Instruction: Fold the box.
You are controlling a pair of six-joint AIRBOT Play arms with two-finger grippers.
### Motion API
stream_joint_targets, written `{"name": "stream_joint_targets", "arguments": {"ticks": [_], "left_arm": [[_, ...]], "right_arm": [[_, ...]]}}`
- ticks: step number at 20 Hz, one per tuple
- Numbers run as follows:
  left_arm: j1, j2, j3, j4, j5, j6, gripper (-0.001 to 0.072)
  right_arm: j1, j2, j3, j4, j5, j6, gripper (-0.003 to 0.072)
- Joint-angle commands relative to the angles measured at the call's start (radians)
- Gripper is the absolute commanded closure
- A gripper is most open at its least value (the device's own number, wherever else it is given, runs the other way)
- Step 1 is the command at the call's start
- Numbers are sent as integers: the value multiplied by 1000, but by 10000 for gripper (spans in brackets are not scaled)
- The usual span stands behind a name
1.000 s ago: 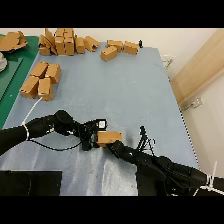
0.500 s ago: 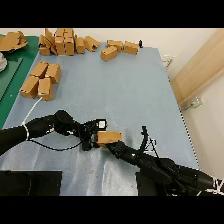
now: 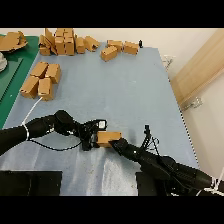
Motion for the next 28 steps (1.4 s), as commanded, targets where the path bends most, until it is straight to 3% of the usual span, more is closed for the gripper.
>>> {"name": "stream_joint_targets", "arguments": {"ticks": [1, 10, 14, 17, 24, 28], "left_arm": [[0, 0, 1, 0, 0, 0, 290], [0, 0, 1, 0, 0, 0, 290], [0, 0, 1, 0, 0, 0, 290], [0, 0, 1, 0, 0, 0, 290], [0, 0, 1, 0, 0, 0, 290], [0, 0, 2, 0, 0, 0, 290]], "right_arm": [[-6, -19, -2, -2, -34, 0, 684], [-6, -18, -1, -4, -39, 0, 684], [-13, 83, -2, -31, -11, -6, 683], [-109, 170, -1, -39, -12, -122, 683], [-496, 296, 6, -117, -17, -181, 683], [-550, 296, 51, -206, -51, -181, 683]]}}
